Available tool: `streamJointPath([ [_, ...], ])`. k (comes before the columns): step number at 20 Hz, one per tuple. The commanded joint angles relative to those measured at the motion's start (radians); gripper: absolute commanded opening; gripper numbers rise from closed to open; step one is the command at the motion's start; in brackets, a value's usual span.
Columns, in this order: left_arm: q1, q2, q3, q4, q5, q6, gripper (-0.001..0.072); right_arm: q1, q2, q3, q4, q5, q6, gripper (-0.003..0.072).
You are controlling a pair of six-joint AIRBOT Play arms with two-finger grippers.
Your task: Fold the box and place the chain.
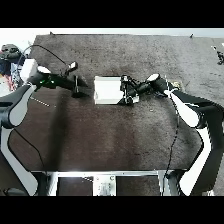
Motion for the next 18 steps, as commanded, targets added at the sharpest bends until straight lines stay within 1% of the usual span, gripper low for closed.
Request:
streamJointPath([
  [1, -0.026, -0.028, -0.014, -0.036, 0.013, 0.108, 0.0717, 0.0, -0.001, 0.0, 0.0, 0.0, 0.0, 0.0606],
  [3, -0.026, -0.028, -0.014, -0.035, 0.007, 0.111, 0.0718, 0.0, -0.001, 0.0, 0.001, 0.0, 0.0, 0.0606],
  [7, -0.027, -0.028, -0.014, -0.019, -0.051, 0.164, 0.0718, 0.0, -0.001, 0.0, 0.0, 0.0, 0.0, 0.0606],
  [14, -0.044, -0.034, -0.014, -0.022, -0.048, 0.163, 0.0717, 0.001, -0.001, 0.0, 0.001, 0.0, 0.0, 0.0606],
  [16, -0.053, -0.034, -0.014, -0.016, -0.011, 0.162, 0.0716, 0.0, -0.001, 0.0, 0.0, 0.0, 0.0, 0.0606],
  [18, -0.053, -0.034, -0.014, -0.021, -0.01, 0.155, 0.0716, 0.001, -0.001, 0.0, 0.0, 0.0, 0.0, 0.0606],
])
